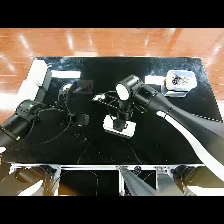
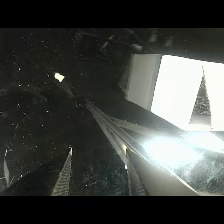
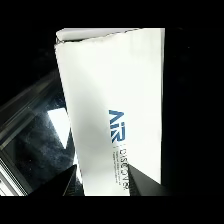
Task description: Fold the box and place the chain.
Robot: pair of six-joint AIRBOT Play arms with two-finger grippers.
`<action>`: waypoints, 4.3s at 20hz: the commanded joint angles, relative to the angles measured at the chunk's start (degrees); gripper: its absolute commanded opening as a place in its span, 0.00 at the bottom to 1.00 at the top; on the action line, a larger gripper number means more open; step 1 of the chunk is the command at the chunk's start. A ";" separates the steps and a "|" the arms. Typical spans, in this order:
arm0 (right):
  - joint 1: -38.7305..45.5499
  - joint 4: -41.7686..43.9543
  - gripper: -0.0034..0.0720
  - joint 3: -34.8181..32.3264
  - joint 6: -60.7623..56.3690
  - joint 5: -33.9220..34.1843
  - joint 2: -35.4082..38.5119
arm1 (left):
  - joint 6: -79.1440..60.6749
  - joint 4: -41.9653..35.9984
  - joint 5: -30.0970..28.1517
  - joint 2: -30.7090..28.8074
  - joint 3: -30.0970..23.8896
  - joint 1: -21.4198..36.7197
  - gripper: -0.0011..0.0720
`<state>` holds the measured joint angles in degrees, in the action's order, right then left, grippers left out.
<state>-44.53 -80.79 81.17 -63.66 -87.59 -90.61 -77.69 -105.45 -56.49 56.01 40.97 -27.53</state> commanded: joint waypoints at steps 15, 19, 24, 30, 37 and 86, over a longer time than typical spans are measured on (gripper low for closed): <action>-0.59 -0.28 0.59 -0.26 -0.63 1.73 -1.09 | -0.07 0.00 0.04 0.00 -0.02 -0.02 0.62; -0.59 -0.04 0.59 -0.20 -1.38 0.50 -1.01 | -0.04 -0.02 0.04 0.00 -0.02 -0.02 0.62; -0.57 0.04 0.59 -0.13 -2.91 0.22 1.18 | -0.04 -0.02 0.04 0.00 -0.02 -0.02 0.62; 7.80 6.45 0.27 -4.44 -18.78 2.47 11.34 | -0.04 0.02 0.09 0.00 0.00 0.00 0.62; 18.75 31.67 0.08 -41.97 -39.91 38.56 39.43 | 0.15 -0.96 1.70 0.00 0.00 -0.02 0.62; 13.03 61.55 0.08 -44.98 -14.45 39.45 21.11 | 0.13 -2.08 1.46 4.92 0.00 -0.09 0.62</action>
<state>-32.40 -25.61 36.07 -82.85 -45.25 -69.97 -77.54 -107.55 -54.89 60.88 40.97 -27.62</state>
